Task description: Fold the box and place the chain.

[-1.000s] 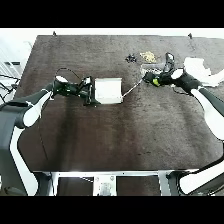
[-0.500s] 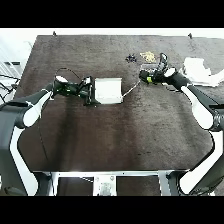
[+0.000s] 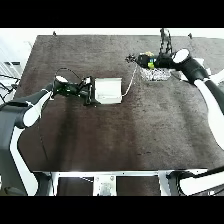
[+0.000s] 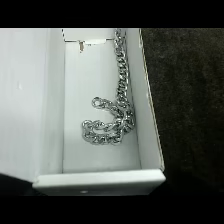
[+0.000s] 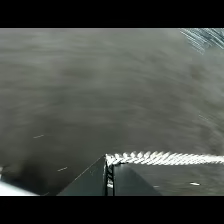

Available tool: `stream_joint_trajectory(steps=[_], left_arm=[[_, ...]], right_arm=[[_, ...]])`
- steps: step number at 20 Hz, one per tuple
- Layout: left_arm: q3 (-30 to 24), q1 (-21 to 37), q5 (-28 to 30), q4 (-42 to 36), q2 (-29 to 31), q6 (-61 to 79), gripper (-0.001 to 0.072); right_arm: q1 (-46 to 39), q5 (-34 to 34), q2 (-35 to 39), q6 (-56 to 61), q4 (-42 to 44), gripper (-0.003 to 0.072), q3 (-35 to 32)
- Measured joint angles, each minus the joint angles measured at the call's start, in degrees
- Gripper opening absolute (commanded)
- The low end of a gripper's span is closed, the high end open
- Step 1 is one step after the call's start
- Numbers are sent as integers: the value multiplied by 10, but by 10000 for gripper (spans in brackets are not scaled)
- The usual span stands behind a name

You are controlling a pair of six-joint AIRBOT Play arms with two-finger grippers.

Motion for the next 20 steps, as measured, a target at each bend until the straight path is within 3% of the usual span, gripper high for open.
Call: stream_joint_trajectory(steps=[8, 13, 20], left_arm=[[0, 0, -1, 0, 0, 0, 530], [0, 0, -2, 0, 0, 0, 531], [0, 0, -3, 0, 0, 0, 530]], right_arm=[[144, 71, 177, 113, -188, 7, 0], [227, 85, 202, 170, -246, 8, -13], [256, 42, 188, 219, -267, 8, -65]])
